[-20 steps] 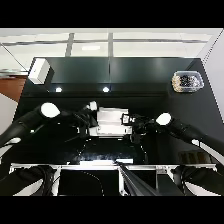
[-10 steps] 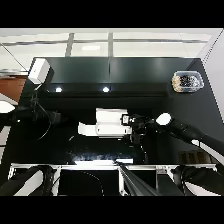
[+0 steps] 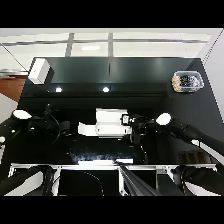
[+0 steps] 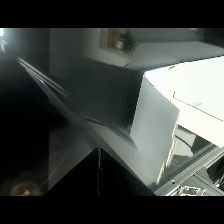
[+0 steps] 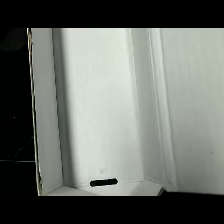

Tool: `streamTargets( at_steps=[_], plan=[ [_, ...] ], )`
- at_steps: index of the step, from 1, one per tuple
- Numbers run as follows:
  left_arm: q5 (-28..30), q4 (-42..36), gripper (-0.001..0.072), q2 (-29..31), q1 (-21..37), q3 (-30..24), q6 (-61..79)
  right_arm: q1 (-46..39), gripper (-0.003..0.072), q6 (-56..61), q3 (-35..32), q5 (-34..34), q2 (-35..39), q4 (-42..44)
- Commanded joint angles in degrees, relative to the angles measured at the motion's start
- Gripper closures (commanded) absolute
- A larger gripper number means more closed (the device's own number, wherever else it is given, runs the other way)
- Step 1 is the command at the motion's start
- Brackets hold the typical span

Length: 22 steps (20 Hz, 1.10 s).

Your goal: Fold the box and place the chain.

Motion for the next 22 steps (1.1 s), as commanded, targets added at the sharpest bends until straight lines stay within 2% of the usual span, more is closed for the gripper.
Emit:
streamTargets(
  at_steps=[1,5,11,12,14,15,18,22],
  plan=[
    [4.9,-4.4,0.0679,-4.9,-6.4,-0.2,0.1,0.0,0.015,0.0,0.0,0.0,0.0,0.0],
    [4.4,-12.7,0.0679,-7.1,-7.5,-0.2,6.9,0.0,0.015,0.0,0.0,0.0,0.0,0.0],
    [-0.4,-12.8,0.0675,-6.9,-7.5,2.9,8.9,0.0,0.015,0.0,0.0,0.0,0.0,0.0],
    [-1.3,-12.8,0.0528,-6.9,-7.6,3.9,8.9,0.0,0.015,0.0,0.0,0.0,0.0,0.0],
    [-3.7,-12.8,0.0129,-6.9,-7.8,6.0,8.7,0.0,0.015,0.2,0.0,-0.1,0.0,0.0],
    [-5.0,-12.8,0.0058,-6.9,-8.1,6.9,8.6,0.0,0.015,0.2,0.0,-0.2,0.0,0.0],
    [-6.6,-10.6,0.0059,-6.9,-11.4,9.7,7.0,0.0,0.015,0.2,0.0,-0.2,0.0,0.0],
    [-4.0,-1.0,0.006,-6.8,-18.6,14.4,-1.5,0.0,0.0149,0.2,0.0,-0.2,0.0,0.0]
  ],
)
